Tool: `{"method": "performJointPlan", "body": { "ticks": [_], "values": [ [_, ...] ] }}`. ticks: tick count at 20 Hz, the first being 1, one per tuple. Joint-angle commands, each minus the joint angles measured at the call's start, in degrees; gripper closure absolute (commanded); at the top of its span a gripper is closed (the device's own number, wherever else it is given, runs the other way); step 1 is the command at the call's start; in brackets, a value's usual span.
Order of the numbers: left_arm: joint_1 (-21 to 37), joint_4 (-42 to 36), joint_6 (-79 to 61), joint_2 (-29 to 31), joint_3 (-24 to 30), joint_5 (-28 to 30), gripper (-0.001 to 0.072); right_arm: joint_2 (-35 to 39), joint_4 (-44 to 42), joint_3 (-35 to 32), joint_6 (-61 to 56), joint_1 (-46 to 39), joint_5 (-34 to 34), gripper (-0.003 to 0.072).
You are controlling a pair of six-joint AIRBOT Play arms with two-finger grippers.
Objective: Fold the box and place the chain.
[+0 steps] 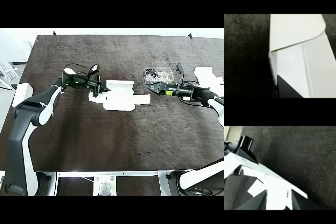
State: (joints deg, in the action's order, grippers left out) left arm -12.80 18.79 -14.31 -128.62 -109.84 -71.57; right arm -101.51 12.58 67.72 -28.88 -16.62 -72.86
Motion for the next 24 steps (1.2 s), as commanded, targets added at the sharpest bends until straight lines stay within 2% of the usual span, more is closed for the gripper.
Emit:
{"method": "performJointPlan", "body": {
  "ticks": [1, 4, 13, 16, 19, 24],
  "values": [
    [0.0, -0.7, -1.7, -0.4, 1.2, 1.7, 0.0695, 0.0, -0.6, -0.6, 1.6, 0.1, 0.0, 0.0309],
    [-0.1, -0.9, -4.1, -0.4, 3.3, 2.1, 0.0695, 0.0, -2.4, -0.6, 3.7, 0.1, 0.4, 0.031],
    [-0.1, -1.2, -4.1, -0.3, 3.3, 2.1, 0.0689, 0.0, -3.6, -0.6, 7.0, 0.1, 0.7, 0.0313],
    [-0.1, -1.2, -3.9, -0.3, 3.3, 2.1, 0.0689, 0.9, -3.6, -0.9, 8.6, 0.1, -4.0, 0.0312],
    [-0.1, -1.3, -3.5, -0.3, 3.3, 2.0, 0.0689, 6.7, -3.6, -4.9, 10.2, 0.1, -6.7, 0.0312],
    [-0.1, -1.3, 0.2, -0.3, 3.3, 2.0, 0.0689, 16.6, -1.2, -13.2, 16.3, 0.1, -4.1, 0.0313]
  ]
}}
